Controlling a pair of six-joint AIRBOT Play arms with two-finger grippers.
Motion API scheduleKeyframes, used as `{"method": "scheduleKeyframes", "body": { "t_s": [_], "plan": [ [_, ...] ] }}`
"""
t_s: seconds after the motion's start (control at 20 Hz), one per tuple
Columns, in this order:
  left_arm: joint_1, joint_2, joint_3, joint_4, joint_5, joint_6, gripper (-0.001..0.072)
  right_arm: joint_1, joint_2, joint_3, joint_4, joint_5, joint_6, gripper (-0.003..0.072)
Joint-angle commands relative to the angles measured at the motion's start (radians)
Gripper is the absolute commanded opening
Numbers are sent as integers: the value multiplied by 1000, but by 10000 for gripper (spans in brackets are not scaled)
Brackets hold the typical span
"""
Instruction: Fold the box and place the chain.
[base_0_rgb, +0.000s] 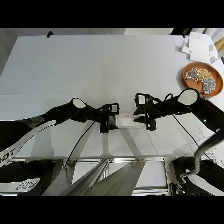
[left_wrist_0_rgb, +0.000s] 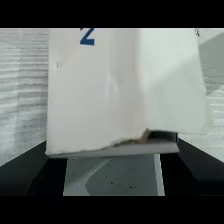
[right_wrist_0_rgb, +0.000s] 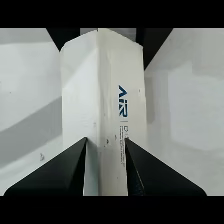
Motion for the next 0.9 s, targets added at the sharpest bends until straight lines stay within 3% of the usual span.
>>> {"method": "scheduleKeyframes", "body": {
  "t_s": [0.0,0.1,0.85],
  "plan": [
    [1,1,0,1,0,3,134,2,13,-1,-4,-32,0,214],
    [1,1,0,1,0,3,134,2,22,-1,-4,-32,0,168],
    [1,1,0,1,0,3,134,2,24,-32,-3,-55,1,164]
  ]
}}
